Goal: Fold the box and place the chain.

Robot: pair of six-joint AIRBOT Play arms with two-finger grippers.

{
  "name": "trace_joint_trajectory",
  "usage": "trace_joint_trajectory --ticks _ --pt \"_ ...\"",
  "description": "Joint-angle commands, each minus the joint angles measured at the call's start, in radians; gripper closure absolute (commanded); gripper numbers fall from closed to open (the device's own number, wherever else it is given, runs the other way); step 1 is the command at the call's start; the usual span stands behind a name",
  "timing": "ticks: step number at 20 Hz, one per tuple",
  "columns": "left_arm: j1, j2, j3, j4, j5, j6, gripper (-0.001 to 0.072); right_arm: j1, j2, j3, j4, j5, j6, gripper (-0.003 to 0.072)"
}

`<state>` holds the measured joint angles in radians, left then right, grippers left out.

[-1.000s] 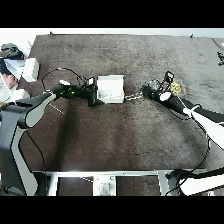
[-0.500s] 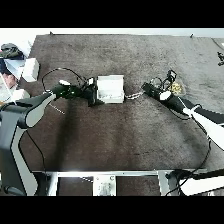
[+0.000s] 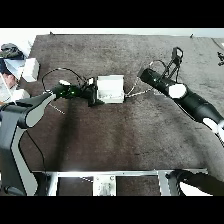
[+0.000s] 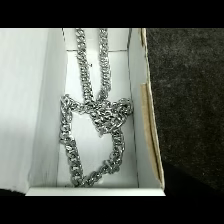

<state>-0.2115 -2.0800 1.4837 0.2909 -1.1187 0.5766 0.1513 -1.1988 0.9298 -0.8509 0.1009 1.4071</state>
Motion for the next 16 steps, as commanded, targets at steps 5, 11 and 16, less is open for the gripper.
trace_joint_trajectory --ticks 5,11,16 --pt "0.0 -0.001 0.0 0.0 0.0 0.0 0.0424 0.229 0.065 0.108 -0.096 -0.14 0.0 0.0707" --pt "0.0 -0.001 0.0 0.0 0.0 0.0 0.0424 0.293 -0.061 0.188 -0.107 -0.134 0.0 0.0707" --pt "0.0 -0.001 0.0 0.0 0.0 0.0 0.0424 0.294 -0.155 0.187 -0.111 0.0 0.0 0.0706"
